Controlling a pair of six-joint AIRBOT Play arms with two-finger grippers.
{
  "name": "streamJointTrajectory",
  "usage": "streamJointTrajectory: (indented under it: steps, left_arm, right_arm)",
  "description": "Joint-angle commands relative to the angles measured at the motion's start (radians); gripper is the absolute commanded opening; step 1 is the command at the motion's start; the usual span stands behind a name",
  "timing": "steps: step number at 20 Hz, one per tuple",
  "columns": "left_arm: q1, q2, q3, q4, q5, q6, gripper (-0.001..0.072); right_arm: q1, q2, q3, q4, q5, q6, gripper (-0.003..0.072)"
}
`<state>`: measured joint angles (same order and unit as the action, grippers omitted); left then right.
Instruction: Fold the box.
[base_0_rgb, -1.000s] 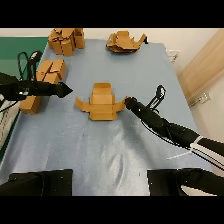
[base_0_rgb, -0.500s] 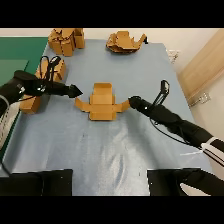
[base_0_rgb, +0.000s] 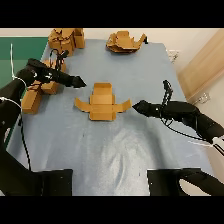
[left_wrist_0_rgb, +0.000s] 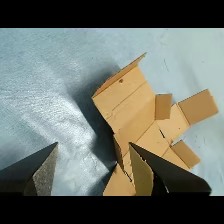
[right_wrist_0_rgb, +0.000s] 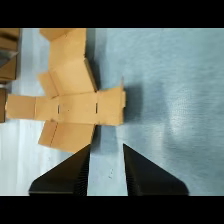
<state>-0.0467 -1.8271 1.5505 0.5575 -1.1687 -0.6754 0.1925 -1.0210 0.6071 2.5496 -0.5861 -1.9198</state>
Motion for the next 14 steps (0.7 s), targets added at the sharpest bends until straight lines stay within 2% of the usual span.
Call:
streamJointTrajectory:
  steps: [1, 5, 11, 14]
  left_arm:
    - [-0.014, -0.042, 0.043, 0.016, -0.025, -0.010, 0.0685]
    - [-0.035, -0.095, 0.055, 0.001, -0.074, -0.017, 0.0685]
    - [-0.053, -0.183, 0.114, -0.162, -0.130, -0.021, 0.0684]
    - [-0.052, -0.229, 0.145, -0.189, -0.157, -0.050, 0.0684]
  right_arm:
    - [-0.004, -0.047, 0.052, 0.001, -0.082, -0.013, 0.0348]
    - [0.002, -0.095, 0.093, 0.004, -0.114, -0.013, 0.0348]
    - [0.003, -0.095, 0.093, 0.004, -0.124, -0.011, 0.0347]
    - [0.003, -0.095, 0.093, 0.004, -0.123, -0.011, 0.0348]
